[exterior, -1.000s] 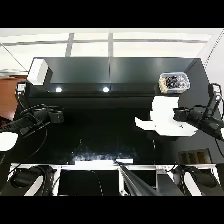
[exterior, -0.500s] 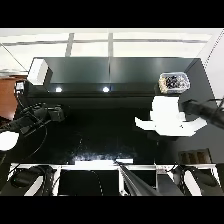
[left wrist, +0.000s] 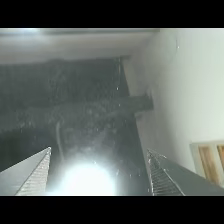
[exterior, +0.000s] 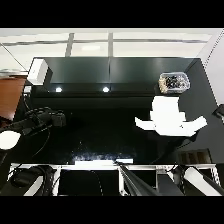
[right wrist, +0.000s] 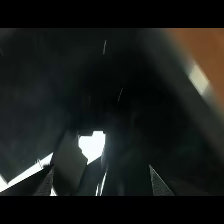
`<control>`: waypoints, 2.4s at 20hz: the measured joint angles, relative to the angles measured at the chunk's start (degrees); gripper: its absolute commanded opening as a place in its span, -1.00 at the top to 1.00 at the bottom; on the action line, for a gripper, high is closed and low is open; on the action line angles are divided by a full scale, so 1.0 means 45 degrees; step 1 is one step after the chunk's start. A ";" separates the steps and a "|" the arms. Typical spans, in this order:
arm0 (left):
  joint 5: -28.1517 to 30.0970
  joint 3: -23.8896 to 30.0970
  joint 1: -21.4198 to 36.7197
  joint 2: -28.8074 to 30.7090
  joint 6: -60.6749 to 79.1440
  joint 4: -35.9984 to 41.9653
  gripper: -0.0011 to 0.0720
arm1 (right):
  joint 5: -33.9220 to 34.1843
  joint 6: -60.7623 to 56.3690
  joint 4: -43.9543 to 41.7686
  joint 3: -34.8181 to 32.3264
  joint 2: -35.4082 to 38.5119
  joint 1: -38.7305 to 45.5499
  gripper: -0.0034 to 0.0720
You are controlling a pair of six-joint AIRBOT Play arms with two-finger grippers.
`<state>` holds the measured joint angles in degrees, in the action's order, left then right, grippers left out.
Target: Fold the box and place the chain.
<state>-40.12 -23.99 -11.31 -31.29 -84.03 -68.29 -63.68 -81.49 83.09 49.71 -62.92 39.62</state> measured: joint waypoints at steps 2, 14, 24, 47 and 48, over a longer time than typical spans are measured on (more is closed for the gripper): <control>-0.0248 0.0000 0.0000 -0.0083 0.0000 0.0058 -0.95 | -0.1030 0.1093 -0.0928 0.0427 -0.1180 0.0248 -0.95; -0.0520 0.0005 0.0000 -0.0180 0.0000 0.0374 -0.95 | -0.3706 0.3759 -0.2399 0.1525 -0.3721 -0.0102 0.85; -0.0529 0.0000 -0.0024 -0.0180 0.0000 0.0559 -0.87 | -0.5450 0.4794 -0.4891 0.1195 -0.3458 -0.1608 0.85; -0.4546 -0.1962 0.0811 -1.0822 1.0482 1.1642 -0.91 | 0.2157 0.5163 -0.9685 -0.5241 0.2832 -1.0516 0.85; -0.4886 -0.1977 0.0811 -1.1152 1.1132 1.1973 -0.91 | 0.2166 0.5163 -0.9690 -0.5251 0.2841 -1.0525 0.85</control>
<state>-62.11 -32.88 -7.66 -81.47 -33.93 -14.41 -53.93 -58.26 39.48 26.09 -50.13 -7.75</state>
